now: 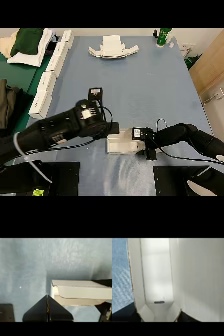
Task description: Fold the box.
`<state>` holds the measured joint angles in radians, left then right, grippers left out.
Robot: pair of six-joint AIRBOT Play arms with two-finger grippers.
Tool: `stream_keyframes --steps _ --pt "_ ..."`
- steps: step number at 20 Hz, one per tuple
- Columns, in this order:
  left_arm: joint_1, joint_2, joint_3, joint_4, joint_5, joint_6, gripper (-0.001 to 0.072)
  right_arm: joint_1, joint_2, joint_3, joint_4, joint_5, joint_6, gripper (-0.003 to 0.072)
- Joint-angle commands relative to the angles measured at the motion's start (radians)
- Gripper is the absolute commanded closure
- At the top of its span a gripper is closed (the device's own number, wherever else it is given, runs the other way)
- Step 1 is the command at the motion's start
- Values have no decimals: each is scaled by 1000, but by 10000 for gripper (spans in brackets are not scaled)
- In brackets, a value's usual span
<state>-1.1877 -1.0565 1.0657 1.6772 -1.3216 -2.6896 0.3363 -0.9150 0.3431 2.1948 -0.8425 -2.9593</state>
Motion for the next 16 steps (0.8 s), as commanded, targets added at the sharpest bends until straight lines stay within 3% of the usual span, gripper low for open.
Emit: stream_keyframes --steps 1,8,10,13,14,15,16 --pt "40 79 4 61 -20 143 695 0 0 0 0 0 0 172" --pt "194 92 -9 -68 80 769 695 0 0 0 0 0 0 172" --pt "294 148 -87 -240 151 1064 694 0 0 0 0 0 0 172" --pt "449 245 -275 -603 232 1766 693 0 0 0 0 0 0 172" --pt "489 265 -337 -689 254 1945 578 0 0 0 0 0 0 172" --pt "523 277 -391 -749 288 2065 138 0 0 0 0 0 0 172" --pt "560 283 -448 -796 329 2161 9 0 0 0 0 0 0 172"
